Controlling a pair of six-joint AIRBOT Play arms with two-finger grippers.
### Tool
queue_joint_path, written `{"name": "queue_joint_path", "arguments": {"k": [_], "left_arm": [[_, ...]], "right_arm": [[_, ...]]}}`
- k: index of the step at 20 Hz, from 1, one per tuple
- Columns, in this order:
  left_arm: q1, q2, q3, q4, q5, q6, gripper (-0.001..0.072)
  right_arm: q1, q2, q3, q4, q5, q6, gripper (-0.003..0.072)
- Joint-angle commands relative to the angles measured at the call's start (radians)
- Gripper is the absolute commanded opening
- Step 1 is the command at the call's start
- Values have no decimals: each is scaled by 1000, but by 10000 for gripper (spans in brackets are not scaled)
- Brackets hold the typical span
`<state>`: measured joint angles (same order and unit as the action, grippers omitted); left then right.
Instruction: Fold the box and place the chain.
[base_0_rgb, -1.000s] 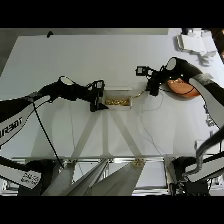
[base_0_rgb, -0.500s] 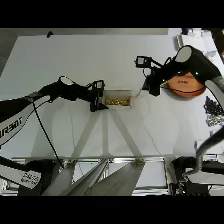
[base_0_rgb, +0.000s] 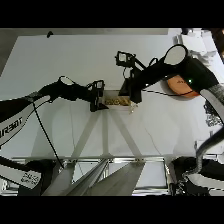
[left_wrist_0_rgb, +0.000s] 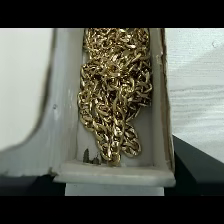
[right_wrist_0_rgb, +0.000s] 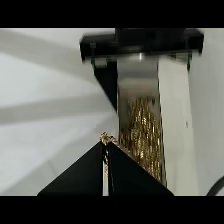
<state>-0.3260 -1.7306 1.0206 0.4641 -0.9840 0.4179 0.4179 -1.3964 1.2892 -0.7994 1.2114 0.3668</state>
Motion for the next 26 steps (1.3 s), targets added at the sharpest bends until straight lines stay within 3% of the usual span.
{"name": "queue_joint_path", "arguments": {"k": [1,6,13,26], "left_arm": [[0,1,0,0,0,0,217],[0,1,0,0,0,0,217],[0,1,0,0,0,0,217],[0,1,0,0,0,0,217]], "right_arm": [[54,4,2,113,-160,3,11],[65,5,45,90,-239,5,11],[65,6,174,-244,-250,216,11],[64,7,300,-264,-256,235,11]]}}
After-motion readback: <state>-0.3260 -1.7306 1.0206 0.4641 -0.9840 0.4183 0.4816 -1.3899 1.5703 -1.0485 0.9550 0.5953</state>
